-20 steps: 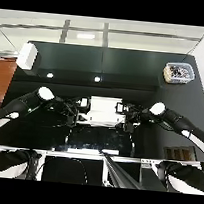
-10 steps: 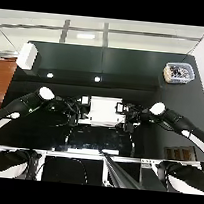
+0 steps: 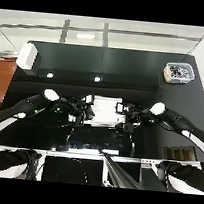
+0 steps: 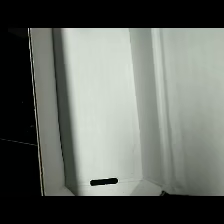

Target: Fold the box and place the chain.

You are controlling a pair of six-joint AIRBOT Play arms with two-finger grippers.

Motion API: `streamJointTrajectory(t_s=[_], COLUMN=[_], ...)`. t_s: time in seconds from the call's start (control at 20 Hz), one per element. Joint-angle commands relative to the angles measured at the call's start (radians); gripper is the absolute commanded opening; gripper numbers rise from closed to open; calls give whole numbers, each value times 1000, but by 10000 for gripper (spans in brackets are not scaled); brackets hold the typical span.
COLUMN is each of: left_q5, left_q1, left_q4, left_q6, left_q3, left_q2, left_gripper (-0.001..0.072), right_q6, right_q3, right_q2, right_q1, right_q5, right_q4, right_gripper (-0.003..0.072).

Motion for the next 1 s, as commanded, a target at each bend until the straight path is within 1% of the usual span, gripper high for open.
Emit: streamJointTrajectory(t_s=[0.0, 0.1, 0.15, 0.2, 0.25, 0.3, 0.35, 0.4, 0.45, 0.5, 0.55, 0.6, 0.7, 0.85, 0.9, 0.95], left_q5=[37, 36, 34, 34, 32, 34, 31, 30, 26, 25, 25, 23, 8, -102, -130, -151], left_q1=[-16, -16, -16, -16, -16, -16, -18, -20, -20, -19, -15, -8, 26, 104, 138, 184], left_q4=[-22, -8, -8, -8, -6, 3, 29, 37, 30, 27, 52, 112, 281, 610, 700, 792], left_q6=[-3, -12, -21, -35, -36, -36, -36, -37, -37, -38, -60, -109, -361, -638, -780, -976], left_q3=[1, 1, 1, 1, 1, 1, 2, 2, 2, 3, 8, 19, 39, 49, 48, 47], left_q2=[-11, -11, -11, -11, -11, -11, -10, -9, -9, -8, 2, 22, 90, 243, 286, 319], left_gripper=[175, 153, 204, 379, 408, 368, 141, 201, 380, 420, 239, 22, 25, 24, 25, 24], right_q6=[0, 0, 0, 0, 0, 0, 0, 0, 0, 0, 0, 0, 0, 0, 0, 0], right_q3=[0, 0, 0, 0, 0, 0, 0, 0, 0, 0, 0, 0, 0, 0, 0, 0], right_q2=[0, 0, 0, 0, 0, 0, 0, 0, 0, 0, 0, 0, 0, 0, 0, 0], right_q1=[1, 1, 1, 1, 1, 1, 1, 1, 1, 1, 1, 1, 1, 1, 1, 1], right_q5=[0, 0, 1, 0, 0, 0, 0, 0, 0, 0, 0, 0, 0, 0, 0, 0], right_q4=[0, 0, 1, 0, 1, 1, 0, 1, 0, 0, 0, 0, 0, 0, 0, 1], right_gripper=[420, 420, 420, 420, 420, 420, 420, 420, 420, 420, 420, 420, 420, 420, 420, 420])
